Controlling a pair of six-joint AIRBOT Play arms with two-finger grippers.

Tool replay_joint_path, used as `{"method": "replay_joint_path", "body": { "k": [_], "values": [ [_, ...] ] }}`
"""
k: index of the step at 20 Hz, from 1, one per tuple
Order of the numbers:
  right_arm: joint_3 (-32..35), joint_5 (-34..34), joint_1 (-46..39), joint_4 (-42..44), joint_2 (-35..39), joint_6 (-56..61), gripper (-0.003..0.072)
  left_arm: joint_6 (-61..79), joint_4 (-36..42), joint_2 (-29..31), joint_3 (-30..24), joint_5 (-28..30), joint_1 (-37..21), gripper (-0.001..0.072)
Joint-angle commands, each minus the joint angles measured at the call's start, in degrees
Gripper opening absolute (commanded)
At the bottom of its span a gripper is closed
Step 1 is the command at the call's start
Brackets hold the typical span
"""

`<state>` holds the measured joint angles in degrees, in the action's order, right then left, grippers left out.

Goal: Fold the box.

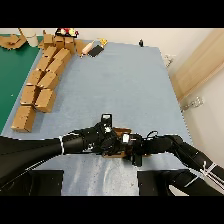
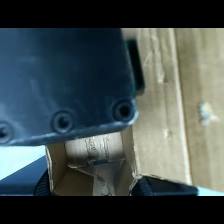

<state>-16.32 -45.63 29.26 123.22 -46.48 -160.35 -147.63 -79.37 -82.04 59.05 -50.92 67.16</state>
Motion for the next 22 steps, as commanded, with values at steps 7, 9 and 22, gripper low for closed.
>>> {"method": "replay_joint_path", "body": {
  "k": [7,9,22],
  "values": [
    [0.0,-0.1,0.0,0.0,0.0,0.0,0.0416,0.8,-0.4,0.0,0.7,-1.3,0.0,0.0552],
    [0.0,-0.1,0.0,0.0,0.0,0.0,0.0416,0.8,-0.7,0.0,0.7,-3.0,0.0,0.0551],
    [0.0,-0.1,0.0,0.0,0.0,0.0,0.0416,0.6,-4.7,6.5,0.8,-9.3,-0.5,0.055]
  ]
}}
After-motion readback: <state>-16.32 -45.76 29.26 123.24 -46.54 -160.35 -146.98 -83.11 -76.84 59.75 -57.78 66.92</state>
